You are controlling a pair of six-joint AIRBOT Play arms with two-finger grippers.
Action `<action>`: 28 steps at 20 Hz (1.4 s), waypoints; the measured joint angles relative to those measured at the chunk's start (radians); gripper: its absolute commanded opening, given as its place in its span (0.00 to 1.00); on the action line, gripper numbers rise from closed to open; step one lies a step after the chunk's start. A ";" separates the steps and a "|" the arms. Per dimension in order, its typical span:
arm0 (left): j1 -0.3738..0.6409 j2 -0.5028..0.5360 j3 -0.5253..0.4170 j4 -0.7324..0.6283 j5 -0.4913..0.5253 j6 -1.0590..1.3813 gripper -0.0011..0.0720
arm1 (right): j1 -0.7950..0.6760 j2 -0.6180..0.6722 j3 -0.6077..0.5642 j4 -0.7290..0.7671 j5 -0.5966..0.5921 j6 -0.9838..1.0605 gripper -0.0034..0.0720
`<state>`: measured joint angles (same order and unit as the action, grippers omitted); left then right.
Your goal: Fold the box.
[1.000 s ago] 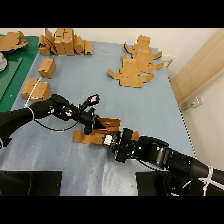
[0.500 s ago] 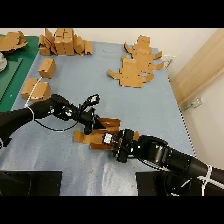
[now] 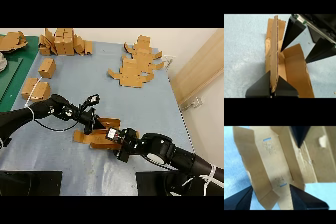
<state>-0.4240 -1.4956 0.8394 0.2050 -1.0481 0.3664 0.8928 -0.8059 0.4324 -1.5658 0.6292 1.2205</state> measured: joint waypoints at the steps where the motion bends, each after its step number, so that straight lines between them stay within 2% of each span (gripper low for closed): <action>1: 0.000 0.000 0.000 0.000 0.000 0.000 0.03 | -0.027 0.003 0.000 0.050 0.004 -0.051 1.00; 4: 0.000 0.000 0.000 0.000 0.000 0.000 0.03 | -0.072 0.006 0.000 0.144 0.009 -0.180 1.00; 9: 0.000 0.000 0.000 0.000 0.000 0.000 0.03 | -0.097 0.010 0.000 0.193 0.000 -0.356 1.00; 16: 0.000 0.000 0.000 0.000 0.000 0.000 0.03 | -0.116 0.045 0.000 0.104 -0.005 -0.338 1.00; 24: 0.000 0.000 0.000 0.000 0.000 0.000 0.03 | -0.156 0.045 0.000 0.094 -0.034 -0.340 1.00; 26: 0.000 0.000 0.000 0.000 0.000 0.000 0.03 | -0.188 0.026 0.000 0.164 -0.043 -0.423 1.00; 28: 0.000 0.000 0.000 0.000 0.000 0.000 0.03 | -0.246 -0.006 0.000 0.314 -0.050 -0.595 1.00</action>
<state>-0.4240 -1.4956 0.8394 0.2050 -1.0477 0.3660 0.6472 -0.8116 0.4324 -1.2518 0.5789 0.6254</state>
